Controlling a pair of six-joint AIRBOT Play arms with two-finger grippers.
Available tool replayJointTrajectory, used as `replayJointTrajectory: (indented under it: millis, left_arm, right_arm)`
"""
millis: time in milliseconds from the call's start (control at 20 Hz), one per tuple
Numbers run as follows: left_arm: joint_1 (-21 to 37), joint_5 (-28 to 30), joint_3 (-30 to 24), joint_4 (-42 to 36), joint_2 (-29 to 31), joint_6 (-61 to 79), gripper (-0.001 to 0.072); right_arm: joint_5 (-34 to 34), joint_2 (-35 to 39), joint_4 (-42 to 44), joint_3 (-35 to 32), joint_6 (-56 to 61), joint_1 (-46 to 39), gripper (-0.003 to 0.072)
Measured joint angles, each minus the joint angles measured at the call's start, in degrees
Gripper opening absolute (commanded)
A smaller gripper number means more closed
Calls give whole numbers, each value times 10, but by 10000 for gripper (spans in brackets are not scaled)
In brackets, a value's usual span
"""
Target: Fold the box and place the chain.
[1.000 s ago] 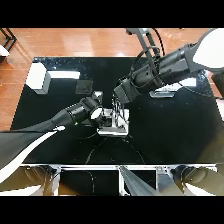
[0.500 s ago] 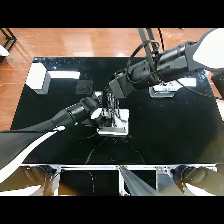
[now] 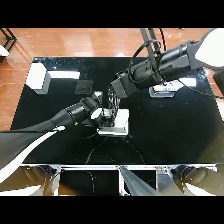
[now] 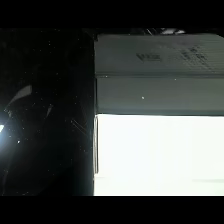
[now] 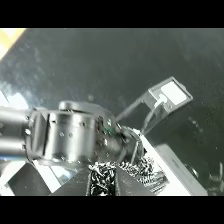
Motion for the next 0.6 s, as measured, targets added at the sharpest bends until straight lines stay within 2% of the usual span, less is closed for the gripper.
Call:
replayJointTrajectory:
  millis: [300,600]
  left_arm:
    - [0,0,0,0,0,0,21]
    - [0,0,0,0,0,0,21]
  right_arm:
    - [76,0,-48,-28,0,0,19]
    - [27,0,-33,-114,0,1,19]
